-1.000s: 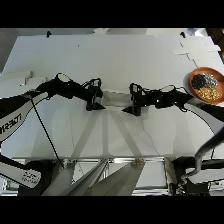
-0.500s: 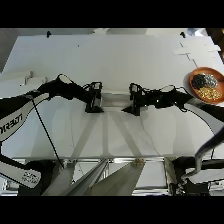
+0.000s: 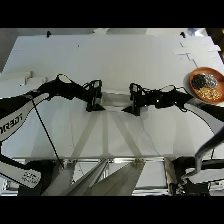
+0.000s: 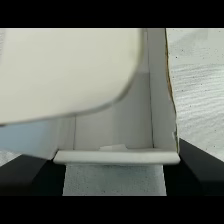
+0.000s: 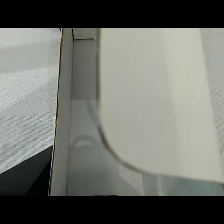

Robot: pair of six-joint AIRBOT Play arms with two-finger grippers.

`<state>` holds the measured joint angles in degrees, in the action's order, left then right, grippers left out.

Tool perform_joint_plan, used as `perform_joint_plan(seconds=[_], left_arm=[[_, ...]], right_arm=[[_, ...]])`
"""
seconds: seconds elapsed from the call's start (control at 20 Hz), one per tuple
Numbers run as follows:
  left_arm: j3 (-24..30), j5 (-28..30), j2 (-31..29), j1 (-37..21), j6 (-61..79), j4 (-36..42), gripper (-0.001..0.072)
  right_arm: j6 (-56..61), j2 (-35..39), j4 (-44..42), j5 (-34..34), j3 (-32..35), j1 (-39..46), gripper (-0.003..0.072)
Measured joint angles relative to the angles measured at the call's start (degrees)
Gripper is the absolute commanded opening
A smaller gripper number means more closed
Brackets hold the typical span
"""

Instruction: Fold the box and place the chain.

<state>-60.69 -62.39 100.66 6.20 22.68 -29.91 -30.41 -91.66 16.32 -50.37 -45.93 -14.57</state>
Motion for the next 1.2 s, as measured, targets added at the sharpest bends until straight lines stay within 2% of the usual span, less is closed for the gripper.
perform_joint_plan(seconds=[0.75,1.0,1.05,1.15,1.2], left_arm=[[0.0,-0.44,0.0,-0.02,0.0,0.28,0.0464],[-0.02,-0.48,0.0,-0.02,0.0,0.37,0.0464],[-0.02,-0.48,0.0,-0.02,0.0,0.37,0.0464],[-0.02,-0.63,0.0,-0.02,0.02,0.35,0.0464],[0.0,-0.63,0.0,0.02,0.02,0.31,0.0464]], right_arm=[[-0.04,0.0,-0.07,-0.26,0.0,0.0,0.0521],[-0.17,0.0,-2.69,-1.07,0.02,0.0,0.0521],[-0.15,0.0,-3.06,-1.33,0.02,0.0,0.0537],[0.0,0.0,-3.69,-2.29,0.0,0.0,0.0704],[0.0,0.0,-3.87,-2.95,0.0,0.0,0.0704]])
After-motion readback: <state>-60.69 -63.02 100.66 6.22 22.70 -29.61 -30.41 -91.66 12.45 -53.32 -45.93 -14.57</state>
